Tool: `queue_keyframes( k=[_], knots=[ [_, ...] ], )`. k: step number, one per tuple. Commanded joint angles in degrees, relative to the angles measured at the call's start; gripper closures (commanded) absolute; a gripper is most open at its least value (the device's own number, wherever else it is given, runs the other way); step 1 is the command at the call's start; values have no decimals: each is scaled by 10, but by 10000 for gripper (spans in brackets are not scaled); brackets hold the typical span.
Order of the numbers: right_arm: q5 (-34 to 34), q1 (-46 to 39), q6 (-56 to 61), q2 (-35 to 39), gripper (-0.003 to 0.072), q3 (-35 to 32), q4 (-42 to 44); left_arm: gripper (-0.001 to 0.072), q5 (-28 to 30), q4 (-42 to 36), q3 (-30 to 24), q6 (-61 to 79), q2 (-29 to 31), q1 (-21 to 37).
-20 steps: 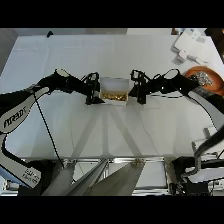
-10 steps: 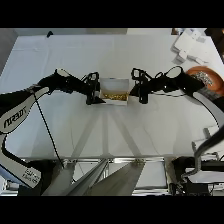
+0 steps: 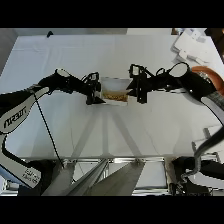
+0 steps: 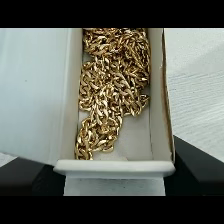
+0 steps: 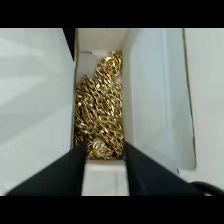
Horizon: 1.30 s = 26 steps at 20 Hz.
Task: Fold the box and place the chain.
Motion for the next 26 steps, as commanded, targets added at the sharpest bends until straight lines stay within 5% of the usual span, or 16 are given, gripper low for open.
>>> queue_keyframes(
  k=[1, 5, 8, 11, 15, 20, 26],
  knots=[
    [25, 22, 57, 4, 343, 6, 0, 273, 0, 1, 0, 0, 0, 0],
    [132, 20, 167, 7, 386, 73, -1, 273, 0, 0, 0, 0, 0, 0],
    [119, 0, 282, -1, 527, 158, 0, 273, 0, 0, 0, 0, 0, 0],
    [53, -25, 401, -23, 535, 216, 0, 273, 0, 0, 0, 0, 0, 0],
    [48, -55, 549, -103, 533, 250, 24, 273, 0, 0, 0, 0, 0, 0],
    [152, -36, 512, -195, 585, 250, 60, 273, 0, 0, 0, 0, 0, 0],
    [213, -5, 441, -215, 592, 250, 56, 273, 0, 1, 0, 0, 0, 0]
  ],
)
